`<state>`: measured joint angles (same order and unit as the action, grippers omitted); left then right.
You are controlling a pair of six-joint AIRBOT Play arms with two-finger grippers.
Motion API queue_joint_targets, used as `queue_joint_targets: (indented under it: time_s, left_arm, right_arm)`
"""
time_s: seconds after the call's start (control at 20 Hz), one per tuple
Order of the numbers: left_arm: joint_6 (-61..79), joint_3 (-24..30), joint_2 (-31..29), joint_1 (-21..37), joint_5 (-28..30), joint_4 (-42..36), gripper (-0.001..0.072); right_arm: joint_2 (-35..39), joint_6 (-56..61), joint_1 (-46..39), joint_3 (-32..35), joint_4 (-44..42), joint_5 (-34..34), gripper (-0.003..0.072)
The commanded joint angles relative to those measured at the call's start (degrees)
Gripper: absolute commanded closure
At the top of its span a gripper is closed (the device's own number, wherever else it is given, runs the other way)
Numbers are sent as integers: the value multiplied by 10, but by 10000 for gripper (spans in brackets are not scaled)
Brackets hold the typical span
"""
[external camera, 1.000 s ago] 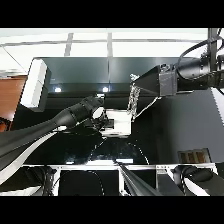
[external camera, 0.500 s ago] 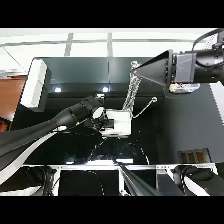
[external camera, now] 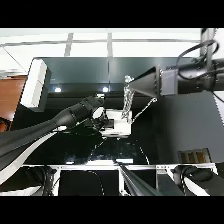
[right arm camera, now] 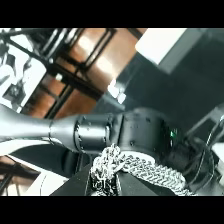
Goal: Fold the box and place the chain.
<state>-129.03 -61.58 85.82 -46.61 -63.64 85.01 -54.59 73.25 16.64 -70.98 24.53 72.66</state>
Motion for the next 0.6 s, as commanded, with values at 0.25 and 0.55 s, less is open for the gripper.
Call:
queue_joint_targets:
  time_s: [0.25, 0.55]
  left_arm:
    - [0, 0, 0, 0, 1, -1, 682]
    - [0, 0, 0, 0, 1, -1, 682]
  right_arm:
    - [0, 49, 44, 193, 143, -102, 671]
    - [-24, 60, 95, 303, 152, -224, 665]
